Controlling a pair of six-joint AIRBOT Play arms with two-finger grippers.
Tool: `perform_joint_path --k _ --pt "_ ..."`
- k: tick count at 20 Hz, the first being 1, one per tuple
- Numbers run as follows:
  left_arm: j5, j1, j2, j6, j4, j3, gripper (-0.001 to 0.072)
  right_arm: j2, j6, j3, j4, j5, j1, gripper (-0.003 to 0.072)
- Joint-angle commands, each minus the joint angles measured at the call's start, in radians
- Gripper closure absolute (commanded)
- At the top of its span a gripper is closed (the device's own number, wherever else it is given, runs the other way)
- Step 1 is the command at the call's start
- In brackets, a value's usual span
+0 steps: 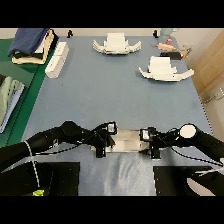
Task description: Fold the box.
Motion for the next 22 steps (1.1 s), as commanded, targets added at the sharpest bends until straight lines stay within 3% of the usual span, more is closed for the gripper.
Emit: perform_joint_path --k 1,4,8,12,14,16,19,22 --pt "-0.010 0.002 0.068 -0.296 0.237 0.001 0.0693 0.000 0.002 0.001 0.001 0.001 0.001 0.0174" --pt "-0.089 0.002 0.194 -0.589 0.440 0.001 0.0693 0.000 0.002 0.001 0.001 0.000 0.001 0.0174" --pt "-0.178 0.002 0.415 -1.187 0.654 0.001 0.0693 0.000 0.002 0.001 0.001 0.001 0.001 0.0174" --pt "-0.218 0.044 0.575 -1.775 0.790 0.001 0.0693 0.000 0.002 0.001 0.001 0.000 0.001 0.0174" --pt "-0.328 0.122 0.590 -2.022 0.892 0.001 0.0693 0.000 0.002 0.001 0.001 0.000 0.001 0.0174" --pt "-0.415 0.220 0.583 -2.109 0.946 0.000 0.0692 0.000 0.002 0.001 0.001 0.000 0.001 0.0174" --pt "-0.428 0.328 0.542 -2.106 0.943 -0.002 0.0693 0.000 0.002 0.001 0.001 0.000 0.001 0.0174" --pt "-0.426 0.325 0.449 -2.088 0.904 -0.002 0.0693 0.000 0.002 0.001 0.001 0.000 0.001 0.0174"
